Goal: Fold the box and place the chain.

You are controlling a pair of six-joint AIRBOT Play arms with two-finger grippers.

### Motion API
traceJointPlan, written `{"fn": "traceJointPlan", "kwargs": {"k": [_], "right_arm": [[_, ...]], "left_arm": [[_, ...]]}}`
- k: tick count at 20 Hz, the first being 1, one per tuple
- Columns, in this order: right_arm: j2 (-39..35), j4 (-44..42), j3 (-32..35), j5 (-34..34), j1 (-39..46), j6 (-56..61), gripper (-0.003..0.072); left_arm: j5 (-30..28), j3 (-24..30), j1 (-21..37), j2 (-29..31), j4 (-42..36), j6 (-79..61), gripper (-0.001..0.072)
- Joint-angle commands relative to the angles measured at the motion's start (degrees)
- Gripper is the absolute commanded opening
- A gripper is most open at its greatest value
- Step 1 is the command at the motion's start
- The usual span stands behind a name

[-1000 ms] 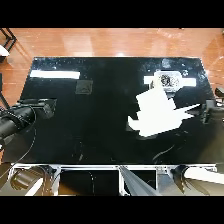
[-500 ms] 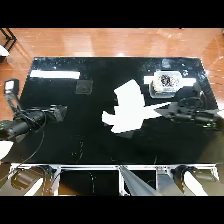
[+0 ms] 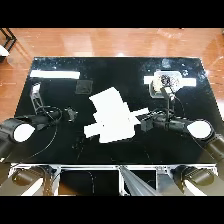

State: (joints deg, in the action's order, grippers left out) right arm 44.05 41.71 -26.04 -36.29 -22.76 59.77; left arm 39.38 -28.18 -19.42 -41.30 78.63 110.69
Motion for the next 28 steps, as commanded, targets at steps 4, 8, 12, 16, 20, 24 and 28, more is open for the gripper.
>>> {"fn": "traceJointPlan", "kwargs": {"k": [4,8,12,16,20,24,28], "right_arm": [[-0.2,4.3,5.1,4.2,-2.2,-1.9,0.0021],[-0.2,1.8,5.9,5.3,-2.2,-1.9,0.002],[-0.2,1.4,5.9,5.9,-2.2,-1.9,0.002],[-0.2,-0.8,5.9,5.8,-2.2,-1.9,0.002],[-0.2,-1.2,5.9,5.4,-2.2,-1.9,0.002],[-0.2,-1.2,5.9,5.2,-2.2,-1.9,0.002],[-0.2,-1.0,5.9,5.5,-2.2,-1.9,0.0021]], "left_arm": [[3.5,0.0,8.8,-8.9,-25.9,-26.1,0.062],[10.3,0.0,12.8,-14.2,-39.9,-52.4,0.062],[15.6,0.0,12.8,-19.9,-48.1,-67.9,0.062],[15.6,0.0,12.7,-24.5,-56.7,-79.4,0.062],[13.2,-0.6,11.4,-29.6,-64.8,-92.8,0.062],[17.9,-6.1,8.1,-37.8,-64.5,-95.4,0.062],[28.2,-12.9,5.2,-46.0,-63.9,-95.3,0.062]]}}
